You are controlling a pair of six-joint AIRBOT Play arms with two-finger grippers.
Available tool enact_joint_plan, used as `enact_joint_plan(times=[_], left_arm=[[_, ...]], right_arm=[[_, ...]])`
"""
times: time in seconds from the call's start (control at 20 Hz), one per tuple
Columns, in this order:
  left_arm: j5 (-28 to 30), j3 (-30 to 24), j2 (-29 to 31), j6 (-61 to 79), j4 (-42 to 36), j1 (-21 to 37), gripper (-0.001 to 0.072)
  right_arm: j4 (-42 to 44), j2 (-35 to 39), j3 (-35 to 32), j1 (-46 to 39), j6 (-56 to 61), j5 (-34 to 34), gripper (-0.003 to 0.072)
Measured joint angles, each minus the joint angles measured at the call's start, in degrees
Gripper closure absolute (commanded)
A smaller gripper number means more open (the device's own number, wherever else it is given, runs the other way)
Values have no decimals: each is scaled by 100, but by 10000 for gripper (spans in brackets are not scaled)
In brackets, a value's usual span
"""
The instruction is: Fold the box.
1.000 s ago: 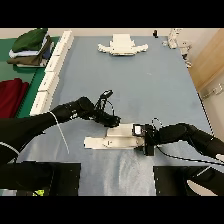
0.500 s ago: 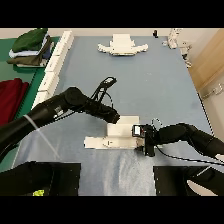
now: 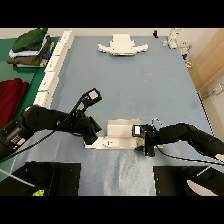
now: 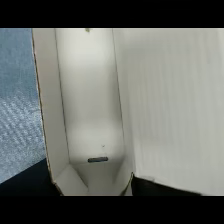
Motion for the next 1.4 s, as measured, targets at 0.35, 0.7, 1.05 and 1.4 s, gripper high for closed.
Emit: enact_joint_plan(times=[0.35, 0.7, 1.05, 1.4], left_arm=[[-66, -752, 216, 2063, 70, 468, 30], [107, -1263, -616, 4395, -1128, 750, 32], [726, -1338, -1248, 5307, -1882, 614, 253], [1147, -1340, -1561, 5858, -2367, 203, 552]], right_arm=[[4, 0, 0, 0, 2, 2, 204], [4, 0, 0, 0, 4, 4, 205], [4, 0, 0, 0, 4, 4, 205], [4, 0, 0, 0, 4, 4, 205]])
